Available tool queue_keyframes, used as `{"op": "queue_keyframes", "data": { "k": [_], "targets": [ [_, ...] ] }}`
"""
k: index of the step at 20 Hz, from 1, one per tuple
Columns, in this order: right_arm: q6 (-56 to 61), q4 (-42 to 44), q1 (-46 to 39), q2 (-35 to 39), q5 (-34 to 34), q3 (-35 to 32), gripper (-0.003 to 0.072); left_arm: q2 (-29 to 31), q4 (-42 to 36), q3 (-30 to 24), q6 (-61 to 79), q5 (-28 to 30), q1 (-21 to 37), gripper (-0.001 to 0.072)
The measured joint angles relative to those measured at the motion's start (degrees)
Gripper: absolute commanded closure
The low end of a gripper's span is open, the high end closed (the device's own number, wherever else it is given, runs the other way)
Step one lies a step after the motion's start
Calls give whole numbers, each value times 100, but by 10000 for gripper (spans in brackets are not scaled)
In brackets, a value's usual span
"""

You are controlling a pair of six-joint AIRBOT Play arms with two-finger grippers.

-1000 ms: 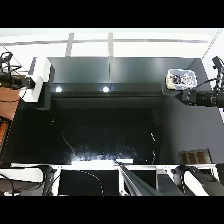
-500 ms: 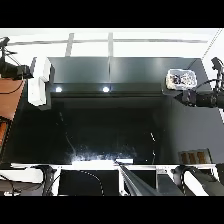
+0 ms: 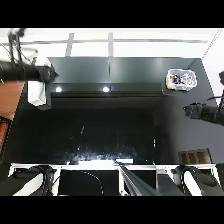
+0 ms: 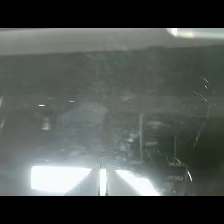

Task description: Fold the box and place the chain.

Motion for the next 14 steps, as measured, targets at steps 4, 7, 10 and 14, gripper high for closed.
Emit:
{"op": "queue_keyframes", "data": {
  "k": [4,7,10,14],
  "targets": [
    [33,-72,0,164,-540,-468,641,1209,57,-1709,-264,1207,-437,678],
    [39,-90,0,201,-669,-579,641,1665,103,-2299,-341,1561,-476,677],
    [50,-105,0,216,-715,-621,641,1836,85,-2518,-378,1639,-490,677],
    [50,-107,0,223,-741,-640,641,1915,-79,-2614,-393,1631,-490,677]
  ]
}}
